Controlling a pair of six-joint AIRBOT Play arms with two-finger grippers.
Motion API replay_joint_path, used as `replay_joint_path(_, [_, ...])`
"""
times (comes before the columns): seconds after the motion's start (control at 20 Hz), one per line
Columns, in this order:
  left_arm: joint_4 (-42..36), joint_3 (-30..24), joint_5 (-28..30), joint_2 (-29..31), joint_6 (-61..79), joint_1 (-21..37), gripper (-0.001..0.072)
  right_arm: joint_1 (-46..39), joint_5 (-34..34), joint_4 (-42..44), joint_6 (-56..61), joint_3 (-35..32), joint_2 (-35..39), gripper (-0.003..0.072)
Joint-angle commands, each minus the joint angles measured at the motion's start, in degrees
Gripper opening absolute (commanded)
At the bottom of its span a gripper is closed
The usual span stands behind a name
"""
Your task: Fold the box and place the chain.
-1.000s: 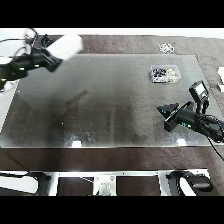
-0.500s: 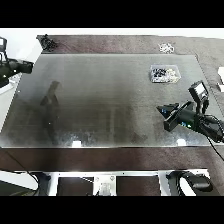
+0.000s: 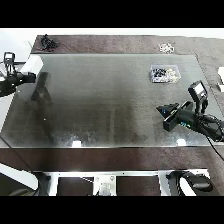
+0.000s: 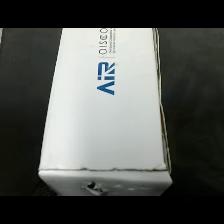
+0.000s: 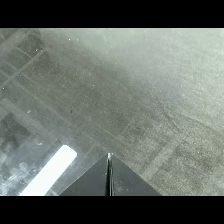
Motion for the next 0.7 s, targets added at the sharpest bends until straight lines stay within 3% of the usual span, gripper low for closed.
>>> replay_joint_path(0.0, [1.09, 0.02, 0.83, -1.05, 1.6, 0.04, 0.0018, -0.02, 0.02, 0.02, 0.02, -0.02, -0.04, 0.0005])
replay_joint_path(0.1, [1.07, 0.02, 0.9, -1.07, 1.6, 0.04, 0.002, -0.02, 0.02, 0.02, 0.02, -0.02, -0.04, 0.0004])
replay_joint_path(0.15, [1.07, 0.02, 0.42, -1.07, 1.62, 0.04, 0.0102, -0.02, 0.02, 0.04, 0.2, -0.02, -0.04, 0.0005])
replay_joint_path(0.2, [1.05, 0.02, 0.57, -1.14, 1.57, 0.04, 0.053, -0.02, 0.02, 0.02, 0.87, -0.02, -0.04, 0.0004])
replay_joint_path(0.25, [0.9, 0.02, 1.18, -1.2, 0.52, 0.04, 0.0719, -0.02, 0.02, 0.04, 1.09, -0.02, -0.04, 0.0005])
replay_joint_path(0.45, [2.4, 0.02, 0.17, -0.81, 0.04, 0.07, 0.072, 0.0, 0.02, 0.02, 1.07, -0.02, -0.04, 0.0004])
replay_joint_path(0.65, [9.53, 0.02, -5.29, 4.37, -4.0, 0.66, 0.072, -0.02, -2.51, -0.02, 1.03, 0.0, 0.02, 0.0004])
